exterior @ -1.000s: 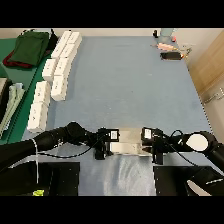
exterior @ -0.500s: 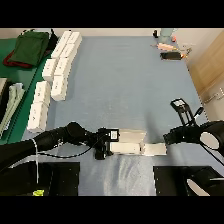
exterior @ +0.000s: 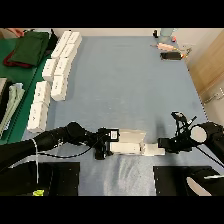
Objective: Fold the box.
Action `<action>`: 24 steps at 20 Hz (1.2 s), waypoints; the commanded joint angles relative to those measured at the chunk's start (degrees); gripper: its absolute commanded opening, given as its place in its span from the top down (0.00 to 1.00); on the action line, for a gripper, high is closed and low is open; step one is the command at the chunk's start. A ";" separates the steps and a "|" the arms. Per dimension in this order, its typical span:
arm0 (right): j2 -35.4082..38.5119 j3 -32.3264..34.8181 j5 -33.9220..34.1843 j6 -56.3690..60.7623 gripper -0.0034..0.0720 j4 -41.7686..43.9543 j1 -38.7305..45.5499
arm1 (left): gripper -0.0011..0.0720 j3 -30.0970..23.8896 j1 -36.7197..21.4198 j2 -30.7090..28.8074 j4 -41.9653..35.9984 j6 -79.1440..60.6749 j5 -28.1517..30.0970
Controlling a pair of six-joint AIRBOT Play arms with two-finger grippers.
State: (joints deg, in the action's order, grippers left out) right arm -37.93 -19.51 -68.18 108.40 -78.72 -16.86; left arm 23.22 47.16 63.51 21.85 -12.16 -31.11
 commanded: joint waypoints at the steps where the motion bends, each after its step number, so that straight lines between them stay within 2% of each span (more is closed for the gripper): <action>1: 0.35 0.81 1.16 -2.47 0.95 8.94 0.48 | 0.27 0.07 0.00 -0.04 0.02 0.02 0.02; 9: 6.56 0.52 1.20 -8.68 0.95 19.04 0.44 | 0.27 0.07 0.00 -0.04 0.02 0.02 0.02; 10: 6.56 0.52 1.25 -10.08 0.87 20.39 0.44 | 0.27 0.07 0.00 -0.04 0.02 0.02 0.02; 11: 6.56 0.52 1.51 -11.04 0.66 21.38 0.44 | 0.27 0.07 0.00 -0.04 0.02 0.02 0.02; 12: 6.45 0.52 2.10 -12.11 0.51 22.34 0.44 | 0.27 0.07 0.00 -0.04 0.02 0.02 0.02; 17: 6.47 0.52 3.28 -12.83 0.51 23.41 0.44 | 0.27 0.07 0.00 -0.04 0.02 0.02 0.02; 18: 6.45 0.52 3.39 -13.66 0.46 24.13 0.44 | 0.27 0.07 0.00 -0.04 0.02 0.02 0.02; 19: 6.45 0.52 3.91 -15.13 0.36 25.29 0.42 | 0.27 0.07 0.02 -0.04 0.02 0.02 0.02; 24: 4.24 0.55 6.32 -16.92 0.35 27.10 -1.33 | 0.27 0.07 0.00 -0.04 0.02 0.02 0.02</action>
State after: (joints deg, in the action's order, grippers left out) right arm -32.36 -19.00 -63.02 92.55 -52.75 -17.21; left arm 23.22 47.16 63.51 21.87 -12.14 -31.09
